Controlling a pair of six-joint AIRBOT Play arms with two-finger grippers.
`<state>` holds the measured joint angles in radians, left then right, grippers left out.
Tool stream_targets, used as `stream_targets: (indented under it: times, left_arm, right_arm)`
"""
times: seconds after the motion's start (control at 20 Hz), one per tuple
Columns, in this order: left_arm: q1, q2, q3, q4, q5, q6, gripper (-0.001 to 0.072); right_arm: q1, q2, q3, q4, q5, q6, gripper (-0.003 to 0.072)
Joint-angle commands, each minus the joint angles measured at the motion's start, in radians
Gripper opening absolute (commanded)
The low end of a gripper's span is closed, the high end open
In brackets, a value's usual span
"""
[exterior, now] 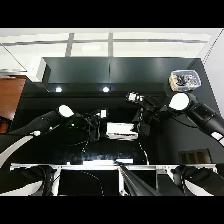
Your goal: Fold the box and place the chain.
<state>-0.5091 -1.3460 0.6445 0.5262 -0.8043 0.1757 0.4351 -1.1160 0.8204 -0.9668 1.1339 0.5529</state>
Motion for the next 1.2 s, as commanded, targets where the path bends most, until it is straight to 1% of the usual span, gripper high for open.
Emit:
stream_targets:
  times: [0.0,0.1,0.15,0.5,0.75,0.85,0.95,1.15]
  left_arm:
    - [-0.001,0.0,0.0,0.0,0.0,0.001,0.049]
    - [-0.001,0.0,0.0,0.0,0.0,0.001,0.049]
    - [-0.001,0.0,0.0,0.0,0.0,0.001,0.049]
    - [-0.001,0.0,0.0,0.0,0.0,0.001,0.049]
    - [-0.001,0.0,0.0,0.0,0.0,0.001,0.049]
    - [-0.001,0.0,0.0,0.0,0.0,0.001,0.049]
    - [-0.001,0.0,0.0,0.0,0.0,0.001,0.049]
    - [-0.001,0.0,0.0,0.0,0.0,0.001,0.049]
  right_arm:
    - [0.003,0.013,-0.001,-0.003,0.043,0.002,0.0334]
    - [0.003,0.013,-0.001,-0.003,0.059,0.012,0.033]
    - [0.003,0.013,-0.001,-0.003,0.062,0.012,0.0239]
    - [0.004,0.013,-0.001,-0.005,0.055,0.012,0.0236]
    - [0.068,0.013,-0.001,-0.042,0.019,0.023,0.0236]
    - [0.072,0.013,-0.001,-0.066,-0.013,0.068,0.0236]
    - [0.072,0.013,-0.001,-0.092,-0.013,0.079,0.0236]
    - [0.072,0.013,-0.001,-0.093,-0.013,0.08,0.0237]
